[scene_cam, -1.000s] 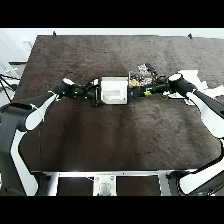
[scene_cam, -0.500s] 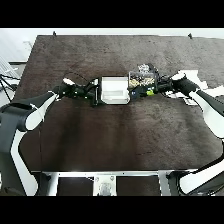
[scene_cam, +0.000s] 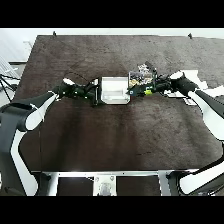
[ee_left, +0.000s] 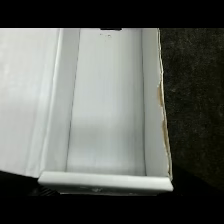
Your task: Fold the box and place the chain.
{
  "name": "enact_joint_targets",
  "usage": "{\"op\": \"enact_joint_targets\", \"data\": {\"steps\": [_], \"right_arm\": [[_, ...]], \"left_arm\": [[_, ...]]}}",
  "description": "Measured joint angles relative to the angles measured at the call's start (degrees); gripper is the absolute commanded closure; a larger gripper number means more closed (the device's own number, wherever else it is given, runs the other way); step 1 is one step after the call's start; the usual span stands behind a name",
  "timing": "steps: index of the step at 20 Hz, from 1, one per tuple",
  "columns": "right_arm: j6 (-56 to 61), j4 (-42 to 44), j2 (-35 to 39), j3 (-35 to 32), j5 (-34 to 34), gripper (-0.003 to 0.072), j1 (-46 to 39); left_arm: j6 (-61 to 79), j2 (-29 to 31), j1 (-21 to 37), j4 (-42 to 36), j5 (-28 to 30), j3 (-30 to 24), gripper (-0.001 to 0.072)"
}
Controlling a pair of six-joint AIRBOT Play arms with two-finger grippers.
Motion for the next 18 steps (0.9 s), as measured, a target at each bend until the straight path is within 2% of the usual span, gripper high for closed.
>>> {"op": "enact_joint_targets", "data": {"steps": [9, 18], "right_arm": [[5.64, -3.04, 0.0, 1.14, -1.31, 0.0211, 2.29], [20.63, -19.82, -0.28, 7.02, -4.07, 0.021, 7.69]], "left_arm": [[0.0, 0.0, 0.0, 0.0, -0.24, 0.0, 0.0259], [0.02, -0.02, 0.0, 0.07, -1.01, 0.0, 0.026]]}}
